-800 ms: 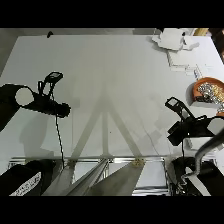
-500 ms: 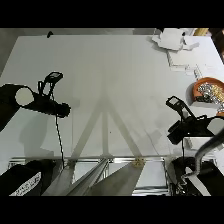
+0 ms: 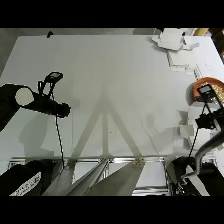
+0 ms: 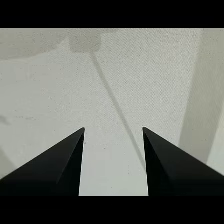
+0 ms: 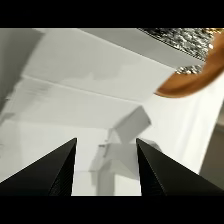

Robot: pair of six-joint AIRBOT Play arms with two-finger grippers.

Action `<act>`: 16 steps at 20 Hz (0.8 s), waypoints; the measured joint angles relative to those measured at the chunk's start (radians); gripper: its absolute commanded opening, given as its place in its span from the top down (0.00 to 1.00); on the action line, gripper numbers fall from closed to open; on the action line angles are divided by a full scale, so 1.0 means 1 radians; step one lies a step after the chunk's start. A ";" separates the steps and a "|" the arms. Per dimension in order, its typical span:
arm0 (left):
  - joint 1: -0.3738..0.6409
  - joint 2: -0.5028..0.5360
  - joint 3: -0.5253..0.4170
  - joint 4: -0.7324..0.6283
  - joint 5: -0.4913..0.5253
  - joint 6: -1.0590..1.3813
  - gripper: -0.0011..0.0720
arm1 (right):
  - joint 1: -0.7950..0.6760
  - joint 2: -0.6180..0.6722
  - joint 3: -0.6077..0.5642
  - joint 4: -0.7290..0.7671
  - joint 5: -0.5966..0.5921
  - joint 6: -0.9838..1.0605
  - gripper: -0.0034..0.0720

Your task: Fold the box and place the chain.

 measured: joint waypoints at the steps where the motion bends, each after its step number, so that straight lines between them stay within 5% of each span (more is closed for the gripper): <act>1: 0.000 0.000 0.000 0.000 0.000 0.000 0.42 | -0.066 -0.010 0.000 -0.022 -0.014 0.004 0.41; 7: 0.000 0.000 0.000 0.000 0.000 0.000 0.42 | -0.428 -0.108 0.000 -0.027 -0.127 0.019 0.40; 14: 0.000 0.000 0.000 0.000 0.000 0.000 0.42 | -0.530 -0.272 0.000 -0.040 -0.158 -0.015 0.43; 16: 0.000 0.000 0.000 0.000 0.000 0.000 0.42 | -0.536 -0.312 0.000 -0.055 -0.151 -0.010 0.60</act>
